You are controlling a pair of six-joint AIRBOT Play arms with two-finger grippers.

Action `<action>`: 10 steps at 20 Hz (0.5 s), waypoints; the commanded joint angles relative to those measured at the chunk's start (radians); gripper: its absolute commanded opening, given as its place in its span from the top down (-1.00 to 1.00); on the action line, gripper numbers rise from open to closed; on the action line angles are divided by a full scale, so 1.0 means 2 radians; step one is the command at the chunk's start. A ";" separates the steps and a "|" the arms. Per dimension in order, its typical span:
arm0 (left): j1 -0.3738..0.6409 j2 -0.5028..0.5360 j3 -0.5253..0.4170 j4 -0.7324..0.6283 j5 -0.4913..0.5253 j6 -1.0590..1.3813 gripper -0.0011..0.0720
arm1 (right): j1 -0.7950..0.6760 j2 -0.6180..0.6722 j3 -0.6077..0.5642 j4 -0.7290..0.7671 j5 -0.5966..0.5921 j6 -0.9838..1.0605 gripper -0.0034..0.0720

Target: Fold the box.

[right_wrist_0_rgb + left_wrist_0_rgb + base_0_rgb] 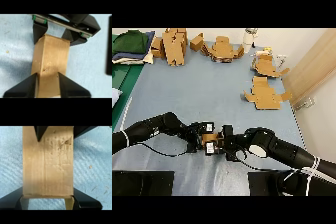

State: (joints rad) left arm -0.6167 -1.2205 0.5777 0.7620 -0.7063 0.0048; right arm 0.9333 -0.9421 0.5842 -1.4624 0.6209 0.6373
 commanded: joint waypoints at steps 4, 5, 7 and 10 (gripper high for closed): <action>0.000 0.000 0.000 0.001 0.000 0.001 0.00 | 0.019 0.001 0.001 -0.043 0.001 0.040 0.21; 0.000 0.000 0.000 0.001 0.000 0.001 0.00 | 0.019 0.001 0.004 -0.043 0.002 0.042 0.22; 0.000 0.000 0.000 0.001 0.000 0.001 0.00 | 0.019 0.001 0.015 -0.043 0.004 0.050 0.22; 0.000 0.000 0.000 0.001 0.000 0.001 0.00 | 0.019 0.001 0.029 -0.051 0.010 0.050 0.39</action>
